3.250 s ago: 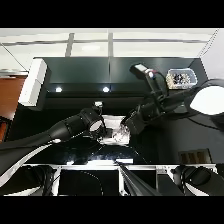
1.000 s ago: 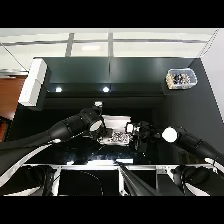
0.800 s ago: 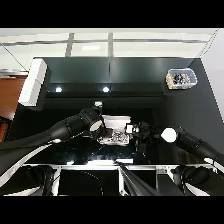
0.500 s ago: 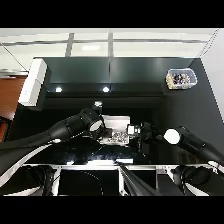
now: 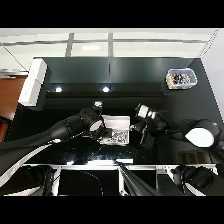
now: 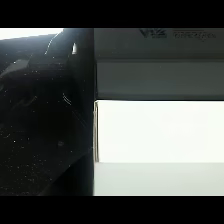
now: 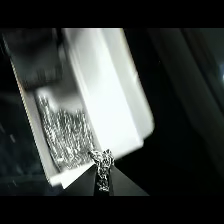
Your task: Fold the box and place the chain.
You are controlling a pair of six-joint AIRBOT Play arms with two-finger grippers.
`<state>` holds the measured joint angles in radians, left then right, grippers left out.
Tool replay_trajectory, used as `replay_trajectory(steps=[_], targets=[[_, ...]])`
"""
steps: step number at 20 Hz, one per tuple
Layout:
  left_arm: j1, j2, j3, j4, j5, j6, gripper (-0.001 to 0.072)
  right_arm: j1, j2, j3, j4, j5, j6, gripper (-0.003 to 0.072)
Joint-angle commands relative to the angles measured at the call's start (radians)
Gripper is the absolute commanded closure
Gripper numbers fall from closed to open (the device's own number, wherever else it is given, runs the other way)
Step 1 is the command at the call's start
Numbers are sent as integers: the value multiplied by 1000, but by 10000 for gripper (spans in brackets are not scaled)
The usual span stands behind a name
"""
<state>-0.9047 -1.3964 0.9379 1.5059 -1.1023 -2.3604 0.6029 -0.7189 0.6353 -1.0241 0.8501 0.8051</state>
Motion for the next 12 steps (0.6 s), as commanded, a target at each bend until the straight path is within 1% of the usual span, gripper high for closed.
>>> replay_trajectory(steps=[1,3,5,8,9,10,11,12], targets=[[0,0,1,0,2,0,685,0,28,102,164,-3,134,629],[0,0,1,0,2,0,685,16,-16,72,205,-18,151,630],[0,-3,1,0,2,0,685,39,-109,34,206,-24,181,629],[0,-8,0,0,2,0,686,47,-211,30,224,-31,183,626],[0,-11,0,0,2,0,685,47,-220,30,232,-26,183,575],[0,-14,0,0,2,0,685,47,-220,31,231,-15,185,378],[0,-15,0,-4,1,0,686,40,-220,36,222,11,198,288],[0,-15,0,-11,1,0,685,23,-214,48,193,48,215,288]])
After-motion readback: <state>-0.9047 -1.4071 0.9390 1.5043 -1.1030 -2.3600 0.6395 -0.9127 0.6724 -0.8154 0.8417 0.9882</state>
